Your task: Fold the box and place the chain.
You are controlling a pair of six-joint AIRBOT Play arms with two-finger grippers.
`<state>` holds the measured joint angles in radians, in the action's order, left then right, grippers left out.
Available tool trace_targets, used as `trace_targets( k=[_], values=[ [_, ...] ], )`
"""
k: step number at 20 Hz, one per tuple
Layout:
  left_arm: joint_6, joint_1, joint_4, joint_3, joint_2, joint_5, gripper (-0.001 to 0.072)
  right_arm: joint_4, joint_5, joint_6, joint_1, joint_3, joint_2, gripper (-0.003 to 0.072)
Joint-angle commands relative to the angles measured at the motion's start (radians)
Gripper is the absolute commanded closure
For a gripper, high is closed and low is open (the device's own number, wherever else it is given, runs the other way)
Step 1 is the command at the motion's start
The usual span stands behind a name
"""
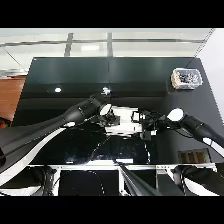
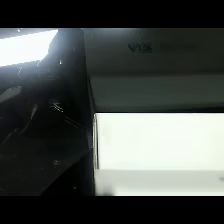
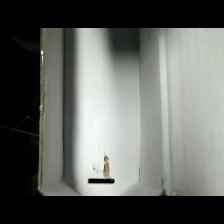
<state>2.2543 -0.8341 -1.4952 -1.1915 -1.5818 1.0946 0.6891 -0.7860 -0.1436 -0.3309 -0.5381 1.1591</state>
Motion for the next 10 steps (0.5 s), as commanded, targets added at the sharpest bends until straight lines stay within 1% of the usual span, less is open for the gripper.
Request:
trace_targets(
  k=[1,3,7,9,10],
  values=[
    [0.002,0.004,-0.007,0.000,0.000,0.021,0.0685,0.179,-0.094,0.123,0.009,-0.004,-0.094,0.0042],
    [0.002,0.004,-0.007,0.000,0.000,0.019,0.0684,0.179,-0.114,0.130,0.024,-0.004,-0.107,0.0042],
    [0.002,0.004,-0.007,0.000,0.000,0.017,0.0684,0.174,-0.020,0.126,0.023,-0.002,-0.096,0.0043],
    [0.002,0.004,-0.008,0.000,0.000,0.016,0.0684,0.126,0.005,0.101,0.023,0.000,-0.088,0.0048],
    [0.002,0.004,-0.007,0.000,0.000,0.016,0.0684,0.089,0.003,0.079,0.023,0.000,-0.085,0.0200]
  ],
)
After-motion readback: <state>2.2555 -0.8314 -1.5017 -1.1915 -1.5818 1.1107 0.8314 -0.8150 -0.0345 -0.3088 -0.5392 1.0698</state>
